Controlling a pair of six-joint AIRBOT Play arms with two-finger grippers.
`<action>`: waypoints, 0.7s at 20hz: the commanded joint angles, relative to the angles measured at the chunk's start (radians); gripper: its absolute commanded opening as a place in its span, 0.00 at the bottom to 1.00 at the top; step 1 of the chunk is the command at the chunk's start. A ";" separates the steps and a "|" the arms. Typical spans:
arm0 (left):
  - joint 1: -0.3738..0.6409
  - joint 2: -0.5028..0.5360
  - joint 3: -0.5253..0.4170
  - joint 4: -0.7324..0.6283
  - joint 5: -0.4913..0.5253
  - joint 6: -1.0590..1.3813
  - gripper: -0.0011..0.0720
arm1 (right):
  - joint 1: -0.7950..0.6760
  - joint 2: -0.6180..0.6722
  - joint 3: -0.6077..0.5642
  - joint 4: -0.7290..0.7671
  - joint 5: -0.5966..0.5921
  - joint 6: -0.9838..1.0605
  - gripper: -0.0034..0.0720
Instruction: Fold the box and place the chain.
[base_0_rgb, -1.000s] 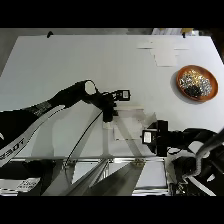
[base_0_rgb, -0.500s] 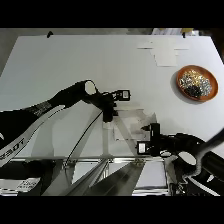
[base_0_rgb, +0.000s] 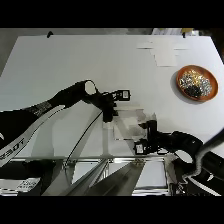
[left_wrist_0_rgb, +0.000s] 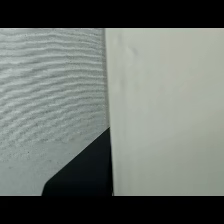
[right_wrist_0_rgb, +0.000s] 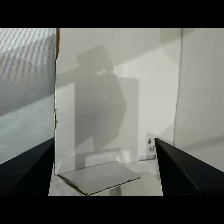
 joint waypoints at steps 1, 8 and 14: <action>0.000 0.000 0.000 0.000 0.000 0.000 0.03 | -0.010 0.001 0.020 0.029 -0.024 -0.008 0.91; 0.000 0.000 0.000 0.000 0.000 0.000 0.03 | -0.179 0.000 0.134 0.106 0.142 -0.087 0.91; 0.000 0.000 0.000 0.000 0.000 0.000 0.03 | -0.264 -0.027 0.142 0.238 0.177 -0.137 0.91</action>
